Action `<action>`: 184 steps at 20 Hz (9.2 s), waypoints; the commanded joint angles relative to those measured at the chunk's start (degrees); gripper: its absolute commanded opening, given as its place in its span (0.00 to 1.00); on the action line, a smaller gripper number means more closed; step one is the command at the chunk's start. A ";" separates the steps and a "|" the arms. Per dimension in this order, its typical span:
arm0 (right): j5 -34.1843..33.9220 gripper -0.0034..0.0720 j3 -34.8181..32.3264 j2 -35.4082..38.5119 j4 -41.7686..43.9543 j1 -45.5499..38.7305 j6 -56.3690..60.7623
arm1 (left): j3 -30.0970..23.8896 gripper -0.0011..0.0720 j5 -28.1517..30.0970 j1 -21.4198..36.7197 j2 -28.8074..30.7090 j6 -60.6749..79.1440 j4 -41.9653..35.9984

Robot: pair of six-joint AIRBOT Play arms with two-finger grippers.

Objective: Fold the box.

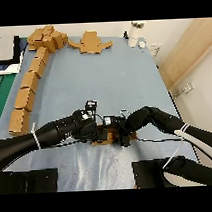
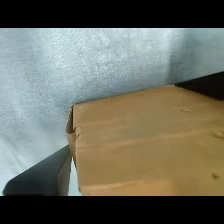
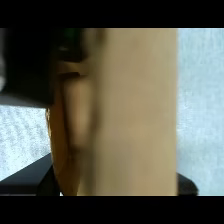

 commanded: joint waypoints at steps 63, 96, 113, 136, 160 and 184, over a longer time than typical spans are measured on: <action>0.02 0.64 -0.02 -0.02 0.02 0.02 0.02 | 5.99 0.03 -20.20 17.16 0.09 71.23 -22.43; 0.02 0.64 -0.02 -0.02 0.02 0.02 0.02 | -26.01 0.96 22.03 21.66 6.27 147.99 -60.19; 0.02 0.64 -0.02 -0.02 0.02 0.02 0.02 | -26.01 0.69 22.49 20.61 6.08 150.92 -63.67; -7.76 1.00 0.90 1.27 -2.19 -0.13 5.29 | -26.01 0.69 22.14 20.61 6.08 150.86 -63.69; -5.27 0.57 0.94 16.65 7.17 -0.35 78.07 | -26.01 0.69 22.14 20.61 6.08 150.86 -63.69; -1.38 0.16 14.27 -10.69 5.18 0.00 68.96 | -26.01 0.69 22.14 20.61 6.08 150.86 -63.69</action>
